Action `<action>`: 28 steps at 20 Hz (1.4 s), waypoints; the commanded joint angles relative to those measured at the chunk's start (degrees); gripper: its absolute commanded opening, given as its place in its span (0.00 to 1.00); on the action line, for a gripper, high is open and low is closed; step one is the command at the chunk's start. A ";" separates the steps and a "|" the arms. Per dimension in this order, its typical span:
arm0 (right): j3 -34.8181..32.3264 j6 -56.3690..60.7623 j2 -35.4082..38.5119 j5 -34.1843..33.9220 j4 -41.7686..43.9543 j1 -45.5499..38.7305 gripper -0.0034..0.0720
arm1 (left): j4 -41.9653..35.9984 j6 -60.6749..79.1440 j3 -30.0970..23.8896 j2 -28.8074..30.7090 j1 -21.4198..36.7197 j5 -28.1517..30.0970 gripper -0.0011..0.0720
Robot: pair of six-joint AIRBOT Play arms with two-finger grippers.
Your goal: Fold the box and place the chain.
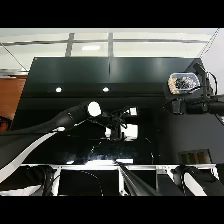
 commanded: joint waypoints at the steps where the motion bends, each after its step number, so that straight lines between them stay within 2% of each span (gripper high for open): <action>1: 0.07 0.04 0.00 -0.28 0.02 -0.02 0.05 | 1.09 -0.04 -0.04 -1.64 -1.29 2.93 0.99; 5: 0.07 0.04 0.02 -0.66 0.02 -0.02 0.05 | 9.01 -0.07 -0.07 -2.93 -1.77 4.04 0.98; 6: 0.07 0.04 0.00 -0.72 0.00 -0.02 0.05 | 9.07 -0.20 0.11 -2.78 -1.64 3.54 0.85; 7: 0.07 0.04 0.00 -0.79 0.00 -0.02 0.05 | 9.11 -0.68 0.70 -2.45 -1.25 1.75 0.54; 8: 0.07 0.04 0.02 -0.76 0.00 -0.02 0.05 | 9.53 -1.95 1.51 -1.88 -0.50 -0.52 0.37; 10: 0.07 0.04 0.02 -0.85 0.00 -0.02 0.05 | 11.65 -9.62 2.47 0.20 3.26 -1.95 0.37; 12: 0.07 0.07 0.00 -1.77 0.02 -0.02 0.05 | 16.48 -16.09 2.84 2.54 10.49 -2.10 0.37; 15: 0.07 0.24 0.00 -2.69 0.11 -0.02 0.05 | 25.00 -23.30 4.59 4.61 26.75 -1.86 0.40; 18: 0.07 4.35 0.02 -1.70 0.28 0.00 0.05 | 26.58 -31.50 10.08 3.69 44.37 1.31 0.42; 20: 0.07 6.27 0.02 -1.16 0.28 0.11 0.05 | 26.53 -37.03 15.96 0.09 54.29 2.86 0.42; 22: 0.07 6.40 0.02 -0.26 0.74 0.11 0.05 | 26.58 -40.17 25.29 -6.95 61.92 -3.69 0.42; 23: 0.07 6.40 0.02 0.48 1.44 0.11 0.05 | 26.64 -40.17 30.29 -10.56 64.46 -7.32 0.46; 24: 0.07 6.38 0.02 1.57 2.38 0.11 0.05 | 26.82 -40.44 35.30 -14.19 66.53 -9.70 0.51; 25: 0.07 6.38 0.00 2.19 2.93 0.11 0.05 | 26.77 -41.62 39.12 -17.16 67.78 -9.92 0.51; 28: 0.07 7.02 0.00 2.01 3.32 0.11 0.05 | 26.58 -43.60 47.08 -24.98 67.87 -4.61 0.50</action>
